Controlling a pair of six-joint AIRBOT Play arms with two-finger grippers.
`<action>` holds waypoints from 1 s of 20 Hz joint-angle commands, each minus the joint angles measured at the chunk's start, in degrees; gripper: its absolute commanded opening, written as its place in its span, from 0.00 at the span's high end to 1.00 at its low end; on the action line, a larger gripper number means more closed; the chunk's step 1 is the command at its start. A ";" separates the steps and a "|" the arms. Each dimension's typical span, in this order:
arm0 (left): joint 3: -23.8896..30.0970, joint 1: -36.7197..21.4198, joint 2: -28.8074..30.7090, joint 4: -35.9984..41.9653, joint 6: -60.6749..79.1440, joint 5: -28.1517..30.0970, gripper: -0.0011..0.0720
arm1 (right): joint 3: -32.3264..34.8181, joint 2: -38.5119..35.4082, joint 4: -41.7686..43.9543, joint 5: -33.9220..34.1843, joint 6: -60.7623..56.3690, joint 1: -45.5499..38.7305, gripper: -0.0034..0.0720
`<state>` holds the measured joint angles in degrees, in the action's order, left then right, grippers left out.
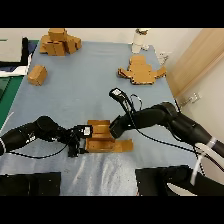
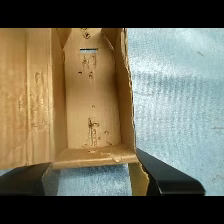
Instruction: Fold the box.
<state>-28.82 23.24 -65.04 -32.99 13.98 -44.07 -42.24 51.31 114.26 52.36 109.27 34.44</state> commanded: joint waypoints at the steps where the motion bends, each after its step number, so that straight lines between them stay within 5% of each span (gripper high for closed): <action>1: 0.00 -0.02 -0.02 0.00 0.00 0.00 0.43 | 3.76 -8.72 -1.70 13.18 5.90 1.57 0.95; 2: 0.00 -0.02 -0.04 0.00 0.00 0.00 0.43 | 6.73 -10.03 -0.85 14.25 9.40 2.86 0.84; 3: 0.00 -0.02 -0.04 0.00 -0.02 0.00 0.43 | 10.05 -10.71 -1.33 13.22 12.11 4.02 0.48; 4: 0.00 -0.02 -0.04 0.00 0.00 0.02 0.43 | 12.70 -10.54 -2.47 11.02 15.65 4.74 0.34; 10: 0.00 -0.02 -0.04 0.00 0.00 0.02 0.43 | 15.69 -2.97 -7.54 -10.03 27.82 4.87 0.34; 20: 0.00 -0.02 -0.04 0.00 -0.02 0.00 0.43 | 14.29 0.87 -6.08 -12.61 31.85 8.98 0.35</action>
